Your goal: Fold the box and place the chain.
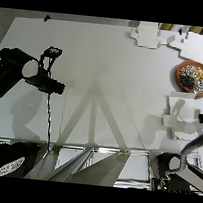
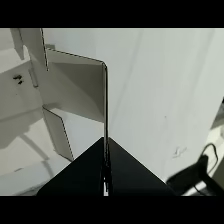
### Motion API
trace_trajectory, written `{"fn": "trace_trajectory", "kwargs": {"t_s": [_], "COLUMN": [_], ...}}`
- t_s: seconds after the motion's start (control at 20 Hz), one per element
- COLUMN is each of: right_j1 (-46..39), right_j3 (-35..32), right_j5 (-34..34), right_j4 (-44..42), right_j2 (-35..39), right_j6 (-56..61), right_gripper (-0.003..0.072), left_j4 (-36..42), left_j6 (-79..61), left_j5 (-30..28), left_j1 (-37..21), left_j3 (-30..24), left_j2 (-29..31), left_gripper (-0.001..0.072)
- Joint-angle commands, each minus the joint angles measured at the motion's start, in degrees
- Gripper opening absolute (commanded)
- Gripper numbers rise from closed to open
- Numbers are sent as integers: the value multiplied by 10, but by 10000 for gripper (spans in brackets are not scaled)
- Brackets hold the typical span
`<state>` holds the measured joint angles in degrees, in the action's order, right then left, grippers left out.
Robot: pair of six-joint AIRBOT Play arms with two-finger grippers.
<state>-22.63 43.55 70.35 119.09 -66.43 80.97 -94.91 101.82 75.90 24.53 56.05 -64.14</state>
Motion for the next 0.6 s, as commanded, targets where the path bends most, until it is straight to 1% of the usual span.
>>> {"fn": "trace_trajectory", "kwargs": {"t_s": [0.0, 0.1, 0.15, 0.2, 0.3, 0.4, 0.45, 0.5, 0.55], "right_j1": [63, 86, 99, 118, 161, 210, 233, 254, 272], "right_j3": [-2, -17, -28, -43, -68, -79, -81, -83, -85], "right_j5": [-5, -23, -35, -51, -78, -89, -88, -86, -85], "right_j4": [-188, -320, -371, -419, -485, -501, -499, -498, -499], "right_j2": [47, 83, 104, 127, 174, 205, 212, 215, 215], "right_j6": [-68, -97, -98, -99, -99, -85, -79, -72, -66], "right_gripper": [20, 20, 20, 20, 20, 20, 20, 20, 20], "left_j4": [0, 0, 0, 0, 0, 7, 10, 10, 10], "left_j6": [0, 0, 0, 0, 0, 0, -11, -17, -17], "left_j5": [0, 0, 0, -1, -9, -14, -32, -68, -90], "left_j1": [0, 0, 0, 0, 0, 0, 0, 0, -1], "left_j3": [0, 0, 0, 0, 0, 0, 0, 0, 0], "left_j2": [0, 0, 0, 0, 0, 0, 0, 0, 0], "left_gripper": [10, 10, 10, 10, 10, 9, 9, 9, 10]}}
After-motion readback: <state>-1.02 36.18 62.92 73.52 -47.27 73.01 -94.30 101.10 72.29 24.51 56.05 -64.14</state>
